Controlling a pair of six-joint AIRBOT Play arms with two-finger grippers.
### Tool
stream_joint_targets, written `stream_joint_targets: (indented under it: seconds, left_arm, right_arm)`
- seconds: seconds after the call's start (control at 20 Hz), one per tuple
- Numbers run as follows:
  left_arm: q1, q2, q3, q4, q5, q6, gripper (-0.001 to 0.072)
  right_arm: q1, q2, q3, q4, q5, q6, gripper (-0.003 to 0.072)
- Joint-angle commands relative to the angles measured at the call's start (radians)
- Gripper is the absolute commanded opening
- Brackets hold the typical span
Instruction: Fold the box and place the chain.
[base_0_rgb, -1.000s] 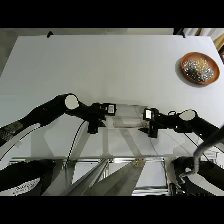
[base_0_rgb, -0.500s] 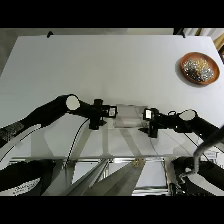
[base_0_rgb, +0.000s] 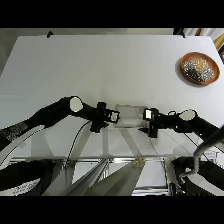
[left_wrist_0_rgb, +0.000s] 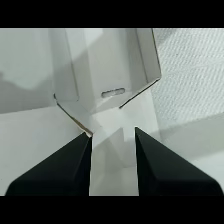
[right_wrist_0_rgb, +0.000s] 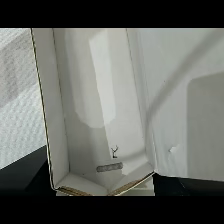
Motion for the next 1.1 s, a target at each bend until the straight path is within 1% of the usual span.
stream_joint_targets:
  seconds: [0.0,0.1,0.3,0.35,0.4,0.45,0.7,0.9,1.05]
  left_arm:
    - [-0.013,-0.001,0.0,-0.043,-0.006,0.006,0.0271]
    - [-0.028,-0.001,0.0,-0.05,0.021,0.026,0.027]
    - [-0.048,-0.001,0.0,-0.079,0.117,0.028,0.0269]
    - [-0.055,-0.001,0.0,-0.079,0.131,0.028,0.0243]
    - [-0.061,-0.001,0.0,-0.079,0.137,0.028,0.017]
    - [-0.069,-0.001,0.0,-0.081,0.14,0.028,0.0134]
    - [-0.099,-0.003,0.0,-0.102,0.188,0.028,0.0132]
    - [-0.123,-0.027,0.0,-0.14,0.19,0.028,0.0139]
    - [-0.13,-0.053,0.0,-0.145,0.183,0.027,0.0225]
  right_arm:
    - [0.0,0.001,0.0,0.0,0.0,0.0,0.04]
    - [0.0,0.001,0.0,0.0,0.0,0.0,0.04]
    - [0.0,0.001,0.0,0.0,0.0,0.0,0.04]
    - [0.0,0.001,0.0,0.0,0.0,0.0,0.04]
    - [0.0,0.001,0.0,0.0,0.0,0.0,0.04]
    - [0.0,0.001,0.0,0.0,0.0,0.0,0.04]
    - [0.0,0.001,0.0,0.0,0.0,0.0,0.04]
    - [0.0,0.001,0.0,0.001,0.0,0.0,0.04]
    - [0.0,0.001,0.0,0.0,0.0,0.0,0.04]
